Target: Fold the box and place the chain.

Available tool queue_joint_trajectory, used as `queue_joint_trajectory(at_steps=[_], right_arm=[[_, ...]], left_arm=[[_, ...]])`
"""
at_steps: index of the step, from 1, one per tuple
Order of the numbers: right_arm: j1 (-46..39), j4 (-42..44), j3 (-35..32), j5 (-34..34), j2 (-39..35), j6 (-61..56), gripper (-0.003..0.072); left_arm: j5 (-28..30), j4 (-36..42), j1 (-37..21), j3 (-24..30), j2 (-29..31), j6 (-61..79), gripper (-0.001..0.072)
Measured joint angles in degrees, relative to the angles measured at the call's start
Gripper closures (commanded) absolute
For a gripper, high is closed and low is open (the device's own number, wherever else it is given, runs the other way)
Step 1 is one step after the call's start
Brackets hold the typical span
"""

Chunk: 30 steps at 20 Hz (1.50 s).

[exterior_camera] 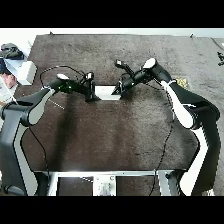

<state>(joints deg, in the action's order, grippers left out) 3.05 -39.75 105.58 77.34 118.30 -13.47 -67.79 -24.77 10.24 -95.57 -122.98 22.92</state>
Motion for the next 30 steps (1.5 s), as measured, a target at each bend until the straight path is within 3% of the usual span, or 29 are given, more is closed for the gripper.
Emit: queue_joint_trajectory(at_steps=[7,15,30], right_arm=[[0.00,0.46,-2.75,-3.23,-0.81,0.09,0.0693],[-0.15,10.10,-3.08,-3.41,-3.37,4.11,0.0693],[0.31,1.77,-3.17,-5.38,0.24,-0.96,0.0693]], left_arm=[[0.00,0.02,0.00,0.00,0.00,-0.07,0.0370],[-0.46,-0.15,0.00,0.00,0.02,0.09,0.0370],[-0.15,-0.04,0.04,0.00,0.00,0.07,0.0370]])
